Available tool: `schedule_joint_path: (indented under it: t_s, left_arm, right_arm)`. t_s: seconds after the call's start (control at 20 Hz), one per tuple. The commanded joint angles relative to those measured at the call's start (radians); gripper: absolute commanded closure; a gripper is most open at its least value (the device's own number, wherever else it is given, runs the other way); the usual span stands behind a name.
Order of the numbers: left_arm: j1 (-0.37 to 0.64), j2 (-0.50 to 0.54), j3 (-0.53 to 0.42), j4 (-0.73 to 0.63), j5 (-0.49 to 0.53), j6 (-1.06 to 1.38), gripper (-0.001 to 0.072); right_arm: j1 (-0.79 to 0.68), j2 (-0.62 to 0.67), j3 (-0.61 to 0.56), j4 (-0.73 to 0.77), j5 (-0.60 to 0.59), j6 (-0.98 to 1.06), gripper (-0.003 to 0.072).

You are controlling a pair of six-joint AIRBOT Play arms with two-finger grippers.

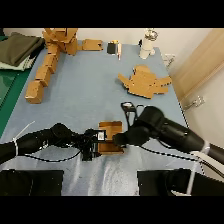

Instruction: Fold the box.

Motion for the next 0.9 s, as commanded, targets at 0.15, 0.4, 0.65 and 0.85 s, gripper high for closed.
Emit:
schedule_joint_path:
  t_s: [0.15,0.4,0.65,0.85]
  left_arm:
    - [0.000,0.000,0.001,0.000,0.000,0.002,0.0256]
    - [0.000,0.000,0.001,0.000,0.000,0.002,0.0256]
    - [0.000,0.000,0.001,0.000,0.000,0.002,0.0256]
    - [0.000,0.000,0.001,0.000,0.001,0.002,0.0256]
  right_arm:
    - [-0.258,0.138,-0.027,-0.081,-0.051,-0.112,0.0453]
    - [-0.753,-0.114,-0.114,0.573,0.210,-0.890,0.0683]
    - [-0.849,-0.472,-0.040,1.153,0.032,-1.481,0.0683]
    - [-0.758,-0.516,-0.019,1.177,-0.090,-1.636,0.0683]
